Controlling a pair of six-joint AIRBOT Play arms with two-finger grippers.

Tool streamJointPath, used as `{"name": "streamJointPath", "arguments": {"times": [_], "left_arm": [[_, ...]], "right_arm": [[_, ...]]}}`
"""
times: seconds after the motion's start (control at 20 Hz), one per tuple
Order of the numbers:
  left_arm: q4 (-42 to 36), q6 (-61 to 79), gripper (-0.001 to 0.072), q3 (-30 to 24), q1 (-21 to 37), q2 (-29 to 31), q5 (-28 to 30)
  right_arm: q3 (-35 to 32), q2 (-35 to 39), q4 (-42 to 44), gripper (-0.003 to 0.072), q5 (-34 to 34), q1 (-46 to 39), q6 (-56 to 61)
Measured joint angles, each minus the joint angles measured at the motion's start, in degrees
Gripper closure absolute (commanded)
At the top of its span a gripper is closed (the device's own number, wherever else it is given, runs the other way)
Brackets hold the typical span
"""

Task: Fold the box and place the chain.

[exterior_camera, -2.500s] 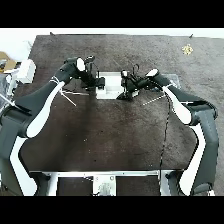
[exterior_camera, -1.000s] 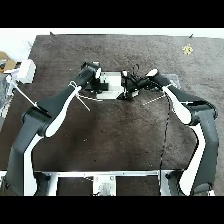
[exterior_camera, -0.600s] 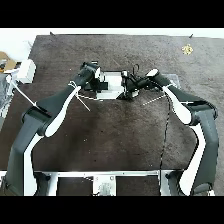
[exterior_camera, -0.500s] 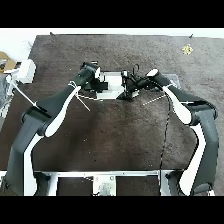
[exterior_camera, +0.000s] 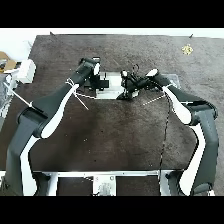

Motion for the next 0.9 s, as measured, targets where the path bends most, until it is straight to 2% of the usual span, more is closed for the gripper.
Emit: {"name": "streamJointPath", "arguments": {"times": [0.3,0.6,0.65,0.7,0.8,0.9], "left_arm": [[1.51,6.73,0.0384,1.29,0.07,3.76,-2.45],[7.48,17.88,0.0381,1.60,0.09,8.04,-2.67],[8.02,19.96,0.0268,1.62,0.09,8.44,-2.10],[8.37,22.49,0.0214,1.62,0.13,8.74,-1.36],[7.41,28.15,0.0213,1.62,1.01,9.03,0.57],[3.19,35.47,0.0212,1.62,3.32,9.25,2.45]], "right_arm": [[0.00,0.00,0.02,0.0248,-0.11,0.02,0.00],[0.00,0.00,0.02,0.0248,-0.20,0.02,0.00],[0.00,0.00,0.02,0.0248,-0.20,0.02,0.02],[0.00,0.00,0.02,0.0248,-0.20,0.00,0.02],[0.00,0.00,0.04,0.0248,-0.22,0.00,0.02],[0.00,0.00,0.04,0.0248,-0.20,0.00,0.02]]}}
